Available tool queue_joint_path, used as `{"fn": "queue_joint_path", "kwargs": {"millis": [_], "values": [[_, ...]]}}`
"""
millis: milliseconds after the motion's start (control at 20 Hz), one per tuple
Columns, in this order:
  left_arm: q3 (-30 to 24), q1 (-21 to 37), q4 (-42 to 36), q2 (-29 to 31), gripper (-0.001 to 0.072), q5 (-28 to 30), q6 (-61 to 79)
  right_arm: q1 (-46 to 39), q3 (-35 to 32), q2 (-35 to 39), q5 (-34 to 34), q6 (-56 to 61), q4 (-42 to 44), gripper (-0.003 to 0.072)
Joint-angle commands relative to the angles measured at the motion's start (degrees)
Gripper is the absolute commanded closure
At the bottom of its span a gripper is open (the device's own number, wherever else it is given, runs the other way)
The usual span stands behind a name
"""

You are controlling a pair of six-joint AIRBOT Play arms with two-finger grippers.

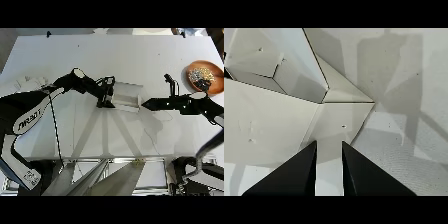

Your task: Fold the box and place the chain.

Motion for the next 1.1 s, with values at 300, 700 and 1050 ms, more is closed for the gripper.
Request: {"fn": "queue_joint_path", "kwargs": {"millis": [300, 700, 1050], "values": [[0.0, 0.0, 0.0, 0.0, 0.0496, 0.0, -0.1, 0.0, 0.1, 0.6, 1.7, -0.3, 2.1, 0.0525], [0.0, 0.0, 0.0, 0.0, 0.0496, 0.0, -0.1, 1.6, 0.6, 2.4, -3.1, -0.7, 0.3, 0.0344], [0.0, 0.0, 0.0, 0.0, 0.0496, 0.0, -0.1, 7.7, 0.6, 0.7, -9.2, -0.7, 3.3, 0.0181]]}}
